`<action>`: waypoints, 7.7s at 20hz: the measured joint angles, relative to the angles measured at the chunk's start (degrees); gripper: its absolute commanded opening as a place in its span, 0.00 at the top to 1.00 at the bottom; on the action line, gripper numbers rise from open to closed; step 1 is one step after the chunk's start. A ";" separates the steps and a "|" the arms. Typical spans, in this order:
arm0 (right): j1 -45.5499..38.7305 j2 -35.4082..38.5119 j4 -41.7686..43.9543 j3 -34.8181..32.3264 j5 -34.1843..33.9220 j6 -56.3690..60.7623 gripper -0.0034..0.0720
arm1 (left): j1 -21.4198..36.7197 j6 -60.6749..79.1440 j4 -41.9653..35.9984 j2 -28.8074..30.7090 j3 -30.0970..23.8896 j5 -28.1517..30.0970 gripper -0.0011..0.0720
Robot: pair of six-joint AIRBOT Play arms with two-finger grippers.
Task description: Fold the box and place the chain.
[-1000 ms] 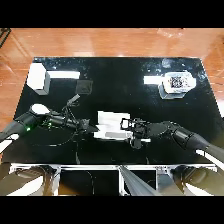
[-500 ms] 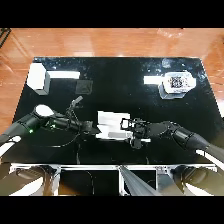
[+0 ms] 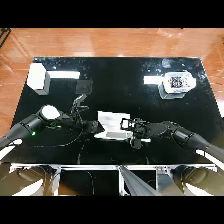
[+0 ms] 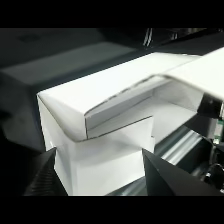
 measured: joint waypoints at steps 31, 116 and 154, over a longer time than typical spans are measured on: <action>0.00 0.00 0.02 0.00 0.02 0.00 0.78 | -13.14 -28.72 21.18 0.11 5.31 6.08 0.11; 0.07 0.00 -0.02 0.00 -0.02 0.00 0.78 | -26.86 -65.11 53.33 -18.67 25.05 -12.31 0.86; 0.11 0.00 0.07 0.04 -0.35 0.04 0.78 | -21.70 -56.70 47.65 -15.61 22.14 -9.18 0.50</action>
